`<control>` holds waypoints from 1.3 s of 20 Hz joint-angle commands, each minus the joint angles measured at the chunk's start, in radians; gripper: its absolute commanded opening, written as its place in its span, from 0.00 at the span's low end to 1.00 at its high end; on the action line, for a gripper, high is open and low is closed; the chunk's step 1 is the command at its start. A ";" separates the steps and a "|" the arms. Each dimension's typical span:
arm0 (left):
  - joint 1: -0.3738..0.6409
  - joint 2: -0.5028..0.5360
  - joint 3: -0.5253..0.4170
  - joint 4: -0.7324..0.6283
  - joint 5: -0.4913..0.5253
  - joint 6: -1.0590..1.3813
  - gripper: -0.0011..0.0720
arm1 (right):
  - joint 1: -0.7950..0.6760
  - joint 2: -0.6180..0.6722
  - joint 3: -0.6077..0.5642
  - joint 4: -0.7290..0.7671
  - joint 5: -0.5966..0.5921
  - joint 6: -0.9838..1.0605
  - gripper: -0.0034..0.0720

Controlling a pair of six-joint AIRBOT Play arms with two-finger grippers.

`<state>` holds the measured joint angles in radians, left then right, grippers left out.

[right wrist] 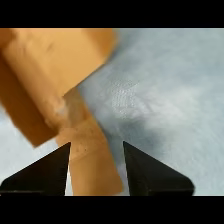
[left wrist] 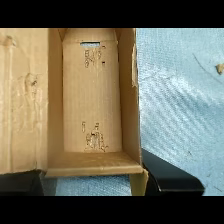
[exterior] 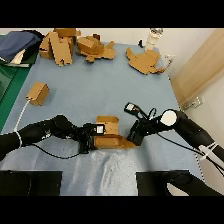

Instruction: Fold the box.

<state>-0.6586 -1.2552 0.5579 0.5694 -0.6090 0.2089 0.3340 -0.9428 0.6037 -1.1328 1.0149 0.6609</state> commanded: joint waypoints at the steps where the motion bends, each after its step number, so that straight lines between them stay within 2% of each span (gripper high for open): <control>1: -0.001 -0.001 0.000 -0.001 0.006 -0.001 0.25 | 0.115 0.013 -0.030 -0.111 0.016 -0.124 0.74; 5: -0.001 -0.001 0.000 -0.001 0.007 0.000 0.25 | 0.204 0.013 -0.036 -0.115 -0.026 -0.124 0.74; 9: -0.001 -0.001 0.000 -0.001 0.007 -0.001 0.25 | 0.209 -0.011 -0.036 -0.103 -0.100 -0.123 0.74; 13: -0.001 -0.001 0.000 -0.001 0.006 0.000 0.25 | 0.209 -0.057 -0.036 0.015 -0.124 -0.124 0.74; 14: -0.001 -0.001 0.000 -0.001 0.006 -0.001 0.25 | 0.210 -0.064 -0.036 0.042 -0.124 -0.124 0.70; 16: -0.001 -0.001 0.000 -0.001 0.006 -0.001 0.25 | 0.209 -0.067 -0.036 0.048 -0.124 -0.124 0.35; 19: -0.001 -0.001 0.000 -0.001 0.006 0.000 0.25 | 0.209 -0.067 -0.036 0.048 -0.122 -0.124 0.16; 22: -0.001 -0.001 0.000 -0.001 0.006 0.000 0.25 | 0.209 -0.067 -0.036 0.051 -0.135 -0.124 0.15; 23: -0.001 -0.001 0.000 -0.001 0.006 0.000 0.25 | 0.210 -0.067 -0.036 0.063 -0.142 -0.124 0.11; 26: -0.001 -0.001 0.000 -0.001 0.006 -0.001 0.25 | 0.210 -0.068 -0.036 0.127 -0.171 -0.126 0.10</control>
<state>-0.6598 -1.2552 0.5579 0.5682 -0.6025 0.2077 0.5426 -1.0100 0.5682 -1.0557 0.8700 0.5369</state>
